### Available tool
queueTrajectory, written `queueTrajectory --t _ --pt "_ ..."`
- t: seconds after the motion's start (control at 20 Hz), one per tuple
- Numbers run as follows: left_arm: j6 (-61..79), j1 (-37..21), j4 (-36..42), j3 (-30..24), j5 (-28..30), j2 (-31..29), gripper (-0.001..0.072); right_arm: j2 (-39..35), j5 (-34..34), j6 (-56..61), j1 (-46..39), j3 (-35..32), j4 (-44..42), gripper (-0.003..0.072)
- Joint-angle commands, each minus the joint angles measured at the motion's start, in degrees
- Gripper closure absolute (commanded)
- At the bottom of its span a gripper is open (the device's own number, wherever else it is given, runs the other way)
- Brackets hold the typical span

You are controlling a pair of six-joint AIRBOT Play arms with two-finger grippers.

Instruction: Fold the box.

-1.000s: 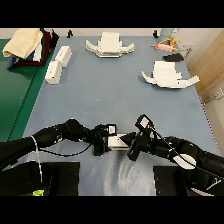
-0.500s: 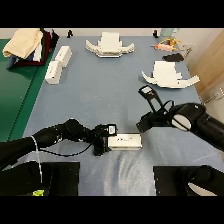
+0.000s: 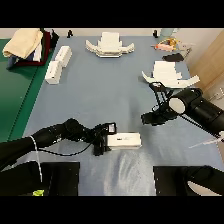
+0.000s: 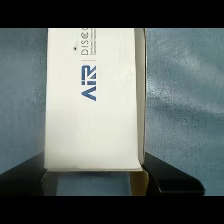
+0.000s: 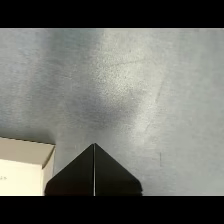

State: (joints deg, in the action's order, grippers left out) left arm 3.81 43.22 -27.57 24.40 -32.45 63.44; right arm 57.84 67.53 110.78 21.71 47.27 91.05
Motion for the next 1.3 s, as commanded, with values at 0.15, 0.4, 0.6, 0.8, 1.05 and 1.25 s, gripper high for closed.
queueTrajectory --t 0.15,0.4,0.6,0.8,1.05,1.25 --pt "-26.88 -14.36 -17.20 0.17 -1.31 -12.02 0.0248 0.31 0.98 1.29 -0.20 0.33 0.02 0.0684" --pt "-44.37 -39.04 -34.73 0.17 -1.16 -22.64 0.0248 0.31 0.98 1.29 -0.20 0.33 0.02 0.0684" --pt "-43.12 -56.35 -35.69 0.17 -0.26 -21.31 0.0248 0.31 0.98 1.29 -0.20 0.33 0.02 0.0684" --pt "-42.16 -62.05 -35.67 2.10 8.11 -13.64 0.0248 0.31 0.98 1.29 -0.20 0.33 0.02 0.0684" --pt "-42.36 -61.40 -34.75 11.19 15.58 1.90 0.0248 0.31 0.98 1.29 -0.20 0.33 0.02 0.0684" --pt "-42.36 -59.91 -33.66 21.86 16.02 13.81 0.0248 0.31 0.98 1.29 -0.20 0.33 0.02 0.0684"
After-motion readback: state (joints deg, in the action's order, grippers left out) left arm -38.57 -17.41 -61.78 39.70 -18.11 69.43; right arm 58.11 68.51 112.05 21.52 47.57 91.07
